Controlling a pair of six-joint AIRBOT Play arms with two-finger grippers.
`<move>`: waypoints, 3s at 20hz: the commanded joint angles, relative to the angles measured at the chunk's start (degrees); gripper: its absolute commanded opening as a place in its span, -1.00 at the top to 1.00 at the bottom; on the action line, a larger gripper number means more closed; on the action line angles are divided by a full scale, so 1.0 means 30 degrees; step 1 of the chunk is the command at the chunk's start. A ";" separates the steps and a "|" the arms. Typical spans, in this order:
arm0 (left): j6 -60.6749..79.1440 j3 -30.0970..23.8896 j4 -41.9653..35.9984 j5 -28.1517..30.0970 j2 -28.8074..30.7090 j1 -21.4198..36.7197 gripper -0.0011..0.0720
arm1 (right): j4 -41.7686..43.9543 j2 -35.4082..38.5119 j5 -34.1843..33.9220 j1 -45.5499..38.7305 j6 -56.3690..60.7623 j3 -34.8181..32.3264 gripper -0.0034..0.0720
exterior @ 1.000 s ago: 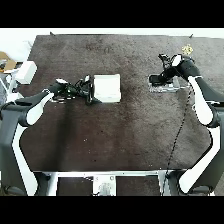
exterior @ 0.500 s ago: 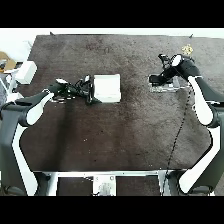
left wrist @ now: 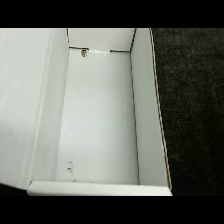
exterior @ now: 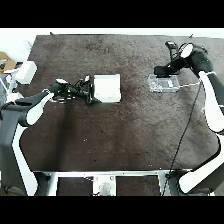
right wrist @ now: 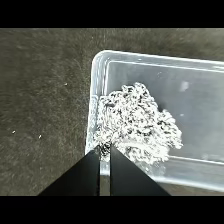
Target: Fold the box and place the chain.
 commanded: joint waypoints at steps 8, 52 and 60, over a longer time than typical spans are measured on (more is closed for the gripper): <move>0.0007 0.0007 0.0000 0.0015 0.0015 0.0000 0.22 | -0.1246 0.6105 -0.0911 0.0277 -0.0670 0.0036 0.90; 0.0007 0.0000 0.0000 0.0007 0.0015 0.0000 0.22 | 0.0474 0.8670 -0.9304 0.3009 0.1982 -1.3318 0.59; 0.0007 0.0007 0.0000 0.0015 0.0015 0.0000 0.22 | 0.5348 0.5282 -1.4192 0.1311 0.0852 -1.5001 0.44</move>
